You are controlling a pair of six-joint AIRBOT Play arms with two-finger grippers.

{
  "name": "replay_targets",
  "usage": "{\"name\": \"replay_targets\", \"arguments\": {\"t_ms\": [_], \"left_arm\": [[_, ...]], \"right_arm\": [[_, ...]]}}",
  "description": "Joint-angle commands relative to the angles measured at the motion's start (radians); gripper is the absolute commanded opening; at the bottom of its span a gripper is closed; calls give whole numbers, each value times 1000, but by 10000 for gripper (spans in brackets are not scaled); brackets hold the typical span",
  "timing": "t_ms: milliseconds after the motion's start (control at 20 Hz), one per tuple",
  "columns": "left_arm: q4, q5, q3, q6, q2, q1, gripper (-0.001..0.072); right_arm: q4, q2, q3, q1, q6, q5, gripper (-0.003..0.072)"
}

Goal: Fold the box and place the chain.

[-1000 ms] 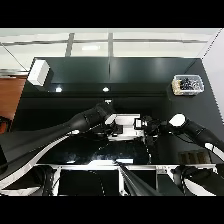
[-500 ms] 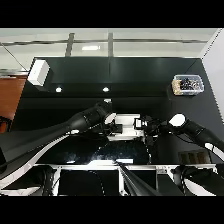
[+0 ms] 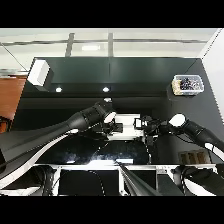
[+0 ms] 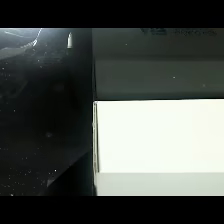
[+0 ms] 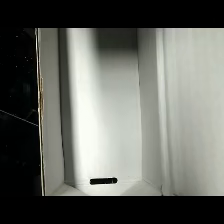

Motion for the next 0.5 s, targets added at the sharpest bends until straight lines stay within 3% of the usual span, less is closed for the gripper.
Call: {"name": "replay_targets", "arguments": {"t_ms": [0, 50, 100, 150, 200, 450], "left_arm": [[3, 6, 1, 22, 1, 1, 25], [8, 6, 1, 22, 1, 1, 25], [10, 6, 1, 22, 1, 1, 25], [13, 8, 1, 27, 1, 3, 25], [17, 8, 1, 63, 1, 6, 25], [19, 3, 1, 86, 0, 33, 25]], "right_arm": [[0, 1, 1, 0, 0, 9, 125], [0, 1, 1, 0, 8, 8, 131], [0, 1, 1, 0, 43, 4, 311], [0, 3, 1, 0, 74, 3, 575], [-1, 6, 1, 0, 92, 6, 625], [-66, 82, 1, 0, 105, 53, 616]]}}
